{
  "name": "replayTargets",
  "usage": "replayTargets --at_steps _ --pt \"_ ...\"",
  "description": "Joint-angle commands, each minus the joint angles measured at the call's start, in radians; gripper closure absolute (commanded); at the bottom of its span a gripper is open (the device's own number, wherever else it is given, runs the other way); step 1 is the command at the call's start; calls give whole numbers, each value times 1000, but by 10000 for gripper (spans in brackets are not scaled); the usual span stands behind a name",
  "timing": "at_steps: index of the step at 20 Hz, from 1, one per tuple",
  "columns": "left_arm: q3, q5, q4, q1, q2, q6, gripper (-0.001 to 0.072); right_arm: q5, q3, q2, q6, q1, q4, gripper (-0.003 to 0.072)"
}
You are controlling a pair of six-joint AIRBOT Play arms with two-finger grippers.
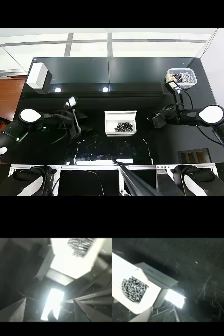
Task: Fold the box and place the chain.
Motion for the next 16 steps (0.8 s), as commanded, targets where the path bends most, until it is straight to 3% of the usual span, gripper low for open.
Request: replayTargets --at_steps 1,3,9,16 --pt "1 9 -123 -53 -40 315 0 -6 0 0 14 0 0 373" --pt "4 40 -202 -70 -87 364 0 -6 0 0 13 0 0 373" --pt "33 50 -190 -71 -216 374 -1 -7 0 0 13 0 0 373" --pt "73 47 -169 -128 -261 375 -1 -11 0 0 13 0 1 374"
